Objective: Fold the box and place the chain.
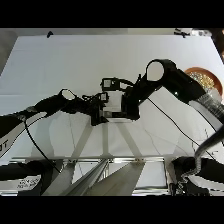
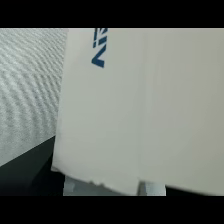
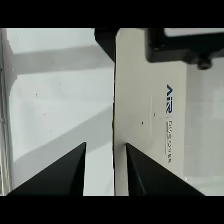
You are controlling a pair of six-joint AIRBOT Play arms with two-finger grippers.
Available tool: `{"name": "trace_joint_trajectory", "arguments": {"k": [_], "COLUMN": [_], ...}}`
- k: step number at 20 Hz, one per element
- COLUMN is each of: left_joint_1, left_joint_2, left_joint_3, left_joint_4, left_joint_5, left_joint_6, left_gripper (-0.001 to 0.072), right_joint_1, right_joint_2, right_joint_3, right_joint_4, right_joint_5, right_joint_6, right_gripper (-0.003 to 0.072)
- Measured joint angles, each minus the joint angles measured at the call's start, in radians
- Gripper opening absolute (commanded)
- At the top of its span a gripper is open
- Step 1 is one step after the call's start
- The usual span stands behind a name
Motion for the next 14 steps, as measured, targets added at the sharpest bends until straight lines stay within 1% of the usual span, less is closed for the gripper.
{"name": "trace_joint_trajectory", "arguments": {"k": [1,4,9,14], "left_joint_1": [0.000,0.000,0.000,0.000], "left_joint_2": [0.000,0.000,0.000,0.000], "left_joint_3": [0.000,0.000,0.000,0.000], "left_joint_4": [0.000,0.000,0.000,0.000], "left_joint_5": [0.000,0.000,0.000,0.000], "left_joint_6": [0.000,0.000,0.000,0.000], "left_gripper": [0.0383,0.0383,0.0383,0.0383], "right_joint_1": [-0.010,-0.045,-0.077,-0.086], "right_joint_2": [0.002,0.005,0.006,0.005], "right_joint_3": [0.000,0.000,0.000,-0.001], "right_joint_4": [0.019,0.077,0.122,0.134], "right_joint_5": [-0.006,-0.035,-0.058,-0.022], "right_joint_6": [0.000,0.000,0.000,0.000], "right_gripper": [0.0172,0.0149,0.0150,0.0149]}}
